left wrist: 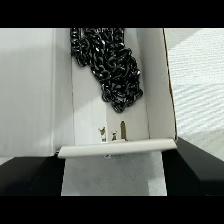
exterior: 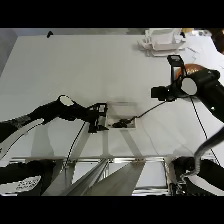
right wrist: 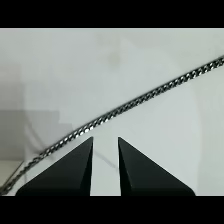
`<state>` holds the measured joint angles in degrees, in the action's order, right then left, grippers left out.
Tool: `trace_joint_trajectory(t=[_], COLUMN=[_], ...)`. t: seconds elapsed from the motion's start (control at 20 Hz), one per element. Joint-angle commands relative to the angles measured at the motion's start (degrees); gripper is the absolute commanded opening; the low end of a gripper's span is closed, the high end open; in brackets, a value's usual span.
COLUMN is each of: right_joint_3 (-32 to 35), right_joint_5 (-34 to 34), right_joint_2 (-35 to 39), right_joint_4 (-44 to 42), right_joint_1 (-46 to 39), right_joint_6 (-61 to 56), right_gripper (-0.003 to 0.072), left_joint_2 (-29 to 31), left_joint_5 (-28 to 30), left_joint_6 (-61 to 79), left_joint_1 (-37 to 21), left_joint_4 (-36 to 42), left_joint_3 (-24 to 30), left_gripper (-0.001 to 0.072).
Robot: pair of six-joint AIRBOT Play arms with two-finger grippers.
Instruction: Fold the box and place the chain.
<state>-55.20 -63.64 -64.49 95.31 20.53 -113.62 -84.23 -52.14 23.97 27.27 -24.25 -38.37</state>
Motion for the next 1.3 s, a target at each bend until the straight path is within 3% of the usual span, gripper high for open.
trace_joint_trajectory(t=[0.0, 0.05, 0.4, 1.05, 1.15, 1.25], right_joint_3=[0.0, 0.0, 0.0, 0.0, 0.0, 0.0], right_joint_5=[1.1, 0.7, 0.2, 2.7, 2.7, 1.7], right_joint_2=[-5.5, -7.6, -15.6, -19.7, -19.8, -19.8], right_joint_4=[1.5, 1.3, 0.0, -2.5, -2.8, -2.8], right_joint_1=[-1.3, -1.3, -1.3, -1.3, -1.3, -1.3], right_joint_6=[0.5, 0.5, 0.0, -0.4, -0.4, -0.4], right_gripper=[0.0268, 0.0324, 0.0315, 0.0287, 0.0174, 0.017], left_joint_2=[0.0, 0.0, 0.0, 0.0, 0.0, 0.0], left_joint_5=[0.0, 0.0, 0.0, 0.0, 0.0, 0.0], left_joint_6=[0.0, 0.0, 0.0, 0.0, 0.0, 0.0], left_joint_1=[0.0, 0.0, 0.0, 0.0, 0.0, 0.0], left_joint_4=[0.0, 0.0, 0.0, 0.0, 0.0, 0.0], left_joint_3=[0.0, 0.0, 0.0, 0.0, 0.0, 0.0], left_gripper=[0.0192, 0.0192, 0.0192, 0.0192, 0.0192, 0.0192])
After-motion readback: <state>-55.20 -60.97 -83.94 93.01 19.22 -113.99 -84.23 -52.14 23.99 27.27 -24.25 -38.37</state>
